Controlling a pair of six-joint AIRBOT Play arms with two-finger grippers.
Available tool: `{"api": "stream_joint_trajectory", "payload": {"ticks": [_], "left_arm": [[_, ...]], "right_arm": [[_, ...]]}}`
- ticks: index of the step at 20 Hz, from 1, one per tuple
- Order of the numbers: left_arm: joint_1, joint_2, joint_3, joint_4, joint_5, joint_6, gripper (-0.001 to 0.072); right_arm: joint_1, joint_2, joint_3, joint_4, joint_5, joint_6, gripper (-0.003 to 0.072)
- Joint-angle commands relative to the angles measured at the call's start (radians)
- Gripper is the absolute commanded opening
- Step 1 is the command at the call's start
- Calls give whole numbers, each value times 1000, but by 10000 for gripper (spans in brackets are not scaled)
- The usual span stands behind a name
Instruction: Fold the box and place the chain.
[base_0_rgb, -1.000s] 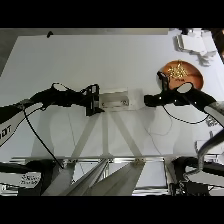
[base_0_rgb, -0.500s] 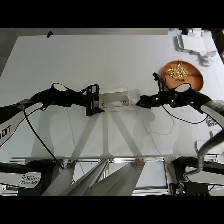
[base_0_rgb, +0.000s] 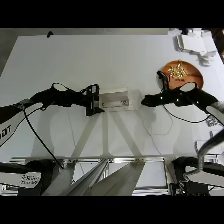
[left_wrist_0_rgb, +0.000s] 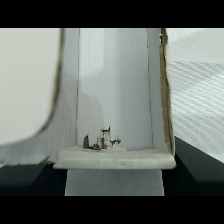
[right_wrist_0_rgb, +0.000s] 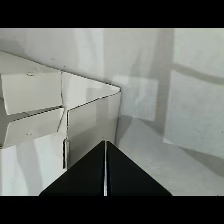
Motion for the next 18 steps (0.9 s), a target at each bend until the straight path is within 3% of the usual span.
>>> {"api": "stream_joint_trajectory", "payload": {"ticks": [1, 8, 13, 18], "left_arm": [[0, 1, 0, 0, 0, 0, 159], [0, 1, 0, 0, 0, 0, 159], [0, 1, 0, 0, 0, 0, 159], [0, 1, 0, 0, 0, 0, 159]], "right_arm": [[13, -2, -3, -32, -43, 15, 0], [88, -70, -3, -2, -51, 18, 0], [82, -35, -3, 196, 19, -76, 1], [6, 81, -3, 100, 24, -80, 3]]}}
